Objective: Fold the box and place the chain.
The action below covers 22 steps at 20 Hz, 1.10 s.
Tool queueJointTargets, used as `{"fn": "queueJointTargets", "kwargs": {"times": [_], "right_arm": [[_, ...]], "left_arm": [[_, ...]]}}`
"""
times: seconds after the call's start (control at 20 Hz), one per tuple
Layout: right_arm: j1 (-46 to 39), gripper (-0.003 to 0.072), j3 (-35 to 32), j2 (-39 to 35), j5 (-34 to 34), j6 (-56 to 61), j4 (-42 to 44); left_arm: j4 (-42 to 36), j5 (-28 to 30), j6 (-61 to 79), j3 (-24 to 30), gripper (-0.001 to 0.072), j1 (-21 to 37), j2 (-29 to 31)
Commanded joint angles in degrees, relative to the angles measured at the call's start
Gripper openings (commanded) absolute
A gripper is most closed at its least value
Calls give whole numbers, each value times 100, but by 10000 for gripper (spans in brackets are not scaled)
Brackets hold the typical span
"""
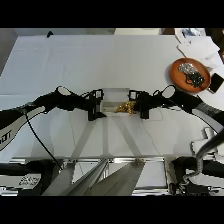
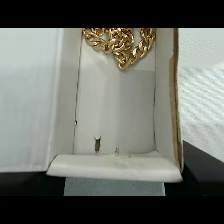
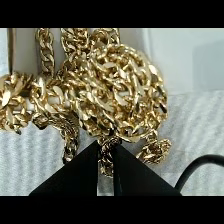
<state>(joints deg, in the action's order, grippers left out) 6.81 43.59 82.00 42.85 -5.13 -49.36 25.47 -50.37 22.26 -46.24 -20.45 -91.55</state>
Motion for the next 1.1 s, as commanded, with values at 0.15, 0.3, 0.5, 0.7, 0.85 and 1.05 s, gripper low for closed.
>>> {"fn": "queueJointTargets", "kwargs": {"times": [0.15, 0.3, 0.5, 0.7, 0.85, 1.05], "right_arm": [[4, 14, -4, -131, 37, 857, -289], [4, 14, -4, -581, -20, 1478, -289], [92, 14, -4, -1351, 26, 1961, -278], [553, 14, -2, -1832, 17, 2170, -4], [1003, 14, -2, -1860, -105, 2184, 426], [1554, 14, -2, -1853, -848, 2365, 503]], "left_arm": [[2, 0, 2, 0, 255, 0, 2], [2, 0, 0, 0, 255, 0, 2], [2, 0, 0, 0, 255, 0, 2], [2, 0, 0, 0, 255, 0, 2], [2, 0, 0, 0, 255, 0, 2], [2, 0, 0, 0, 255, 0, 2]]}}
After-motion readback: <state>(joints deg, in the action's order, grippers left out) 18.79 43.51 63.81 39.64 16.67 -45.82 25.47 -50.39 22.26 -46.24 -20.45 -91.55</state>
